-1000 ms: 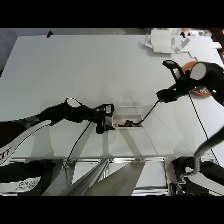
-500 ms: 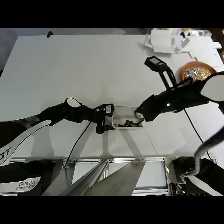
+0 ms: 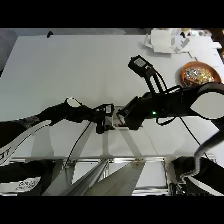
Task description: Fold the box and place the chain.
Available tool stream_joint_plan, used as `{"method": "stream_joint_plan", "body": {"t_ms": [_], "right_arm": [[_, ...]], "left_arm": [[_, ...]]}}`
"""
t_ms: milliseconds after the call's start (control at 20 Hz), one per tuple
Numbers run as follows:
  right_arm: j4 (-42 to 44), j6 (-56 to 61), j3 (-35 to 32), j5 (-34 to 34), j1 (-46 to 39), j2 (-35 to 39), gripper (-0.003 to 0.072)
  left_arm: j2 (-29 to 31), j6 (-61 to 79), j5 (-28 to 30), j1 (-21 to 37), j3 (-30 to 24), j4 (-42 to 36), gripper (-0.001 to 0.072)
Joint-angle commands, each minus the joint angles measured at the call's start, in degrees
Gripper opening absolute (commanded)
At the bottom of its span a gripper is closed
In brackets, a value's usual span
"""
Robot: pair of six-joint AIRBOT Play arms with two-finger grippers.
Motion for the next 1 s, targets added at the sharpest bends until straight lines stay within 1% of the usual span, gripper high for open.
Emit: {"method": "stream_joint_plan", "body": {"t_ms": [0, 200, 250, 300, 350, 400, 450, 500, 550, 600, 650, 800, 900, 950], "right_arm": [[-3.91, 2.45, -0.96, -1.77, 0.57, -2.29, 0.0017], [-4.11, 2.23, -2.89, -2.16, 0.57, -10.29, 0.0021], [-4.09, 2.23, -2.89, -1.88, 0.57, -12.15, 0.0037], [-4.11, 2.23, -2.89, -1.66, 0.57, -13.64, 0.0074], [-4.13, 2.25, -2.89, -1.2, 0.57, -14.58, 0.009], [-4.15, 2.23, -2.89, -0.55, 0.57, -15.21, 0.009], [-4.39, 2.23, -2.89, -0.07, 0.57, -15.39, 0.009], [-4.59, 2.25, -2.89, 0.37, 0.55, -15.34, 0.0111], [-4.76, 2.25, -2.86, 1.01, 0.5, -15.15, 0.0175], [-5.01, 2.23, -2.86, 1.44, 0.5, -14.67, 0.0217], [-5.01, 2.23, -2.82, 2.01, 0.5, -13.9, 0.0231], [-5.55, 2.12, -0.87, 6.91, -2.36, -11.17, 0.023], [-7.23, 1.18, 1.25, 10.1, -7.08, -8.92, 0.0227], [-8.17, 1.18, 1.77, 10.19, -10.12, -7.65, 0.022]], "left_arm": [[0.04, 0.02, 0.02, 0.02, 0.02, 0.0, 0.0073], [0.04, 0.02, 0.04, 0.02, 0.02, 0.02, 0.0073], [0.04, 0.02, 0.04, 0.02, 0.02, 0.0, 0.0073], [0.04, 0.02, 0.02, 0.02, 0.02, 0.0, 0.0073], [0.04, 0.02, 0.02, 0.02, 0.02, 0.02, 0.0073], [0.04, 0.02, 0.02, 0.02, 0.04, 0.0, 0.0073], [0.04, 0.02, 0.02, 0.02, 0.02, 0.02, 0.0073], [0.04, 0.02, 0.02, 0.02, 0.02, 0.02, 0.0073], [0.04, 0.02, 0.02, 0.02, 0.02, 0.0, 0.0073], [0.04, 0.02, 0.02, 0.02, 0.02, 0.02, 0.0073], [0.04, 0.02, 0.02, 0.02, 0.04, 0.02, 0.0073], [0.04, 0.02, 0.02, 0.02, 0.02, 0.02, 0.0073], [0.04, 0.02, 0.02, 0.02, 0.04, 0.02, 0.0073], [0.04, 0.02, 0.02, 0.02, 0.02, 0.02, 0.0073]]}}
